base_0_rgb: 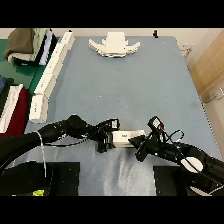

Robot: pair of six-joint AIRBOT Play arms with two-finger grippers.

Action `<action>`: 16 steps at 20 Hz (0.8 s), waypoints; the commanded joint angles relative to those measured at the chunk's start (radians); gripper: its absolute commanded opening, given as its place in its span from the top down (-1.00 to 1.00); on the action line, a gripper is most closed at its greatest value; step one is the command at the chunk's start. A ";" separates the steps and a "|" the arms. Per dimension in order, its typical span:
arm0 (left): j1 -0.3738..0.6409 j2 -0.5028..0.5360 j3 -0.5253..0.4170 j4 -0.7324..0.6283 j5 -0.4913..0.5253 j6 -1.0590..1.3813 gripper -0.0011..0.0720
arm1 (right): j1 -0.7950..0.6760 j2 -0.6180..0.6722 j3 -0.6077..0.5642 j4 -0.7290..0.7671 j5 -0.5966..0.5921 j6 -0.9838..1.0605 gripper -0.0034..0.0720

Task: Fold the box.

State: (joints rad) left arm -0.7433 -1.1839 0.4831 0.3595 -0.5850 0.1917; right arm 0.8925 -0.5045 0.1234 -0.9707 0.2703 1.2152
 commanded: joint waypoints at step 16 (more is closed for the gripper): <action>0.001 0.000 0.001 0.000 0.000 -0.001 -0.29 | 0.000 0.031 -0.021 0.047 -0.010 -0.003 0.90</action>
State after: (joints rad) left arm -0.7433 -1.1839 0.4831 0.3599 -0.5850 0.1909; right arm 0.8921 -0.5060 0.0887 -0.9279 0.2764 1.2125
